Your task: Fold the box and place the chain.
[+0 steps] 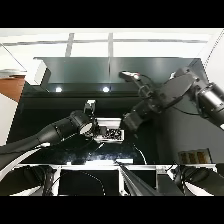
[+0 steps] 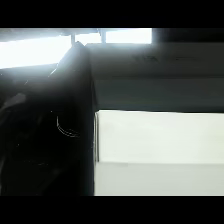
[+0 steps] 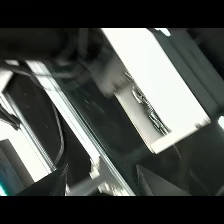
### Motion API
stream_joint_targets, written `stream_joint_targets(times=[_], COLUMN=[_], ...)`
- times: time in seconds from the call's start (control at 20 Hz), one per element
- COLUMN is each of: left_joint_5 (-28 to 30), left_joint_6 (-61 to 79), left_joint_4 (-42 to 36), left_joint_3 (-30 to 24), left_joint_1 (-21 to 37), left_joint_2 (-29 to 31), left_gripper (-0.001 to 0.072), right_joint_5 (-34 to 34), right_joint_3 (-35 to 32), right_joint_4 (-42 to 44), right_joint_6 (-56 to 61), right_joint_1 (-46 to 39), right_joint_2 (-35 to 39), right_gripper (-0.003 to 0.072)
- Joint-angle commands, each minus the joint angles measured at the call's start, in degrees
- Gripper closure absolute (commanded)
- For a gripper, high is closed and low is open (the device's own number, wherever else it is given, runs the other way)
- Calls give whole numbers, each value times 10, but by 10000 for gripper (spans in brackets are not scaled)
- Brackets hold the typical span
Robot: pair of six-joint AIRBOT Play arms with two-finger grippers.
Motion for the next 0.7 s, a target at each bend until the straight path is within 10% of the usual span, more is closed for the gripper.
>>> stream_joint_targets(times=[0.0,0.4,0.55,0.65], left_joint_5=[4,8,-26,-56], left_joint_6=[-2,-42,-29,52], left_joint_4=[12,34,34,34], left_joint_3=[15,95,118,135], left_joint_1=[0,-2,-1,1], left_joint_2=[0,-62,-56,-41], left_gripper=[682,675,188,152], right_joint_5=[-68,-34,-34,-31], right_joint_3=[-2,-3,-3,-3], right_joint_4=[-55,-83,-88,-94], right_joint_6=[1,1,1,1], right_joint_1=[-95,-217,-217,-218], right_joint_2=[37,69,69,69], right_gripper=[190,190,190,190])
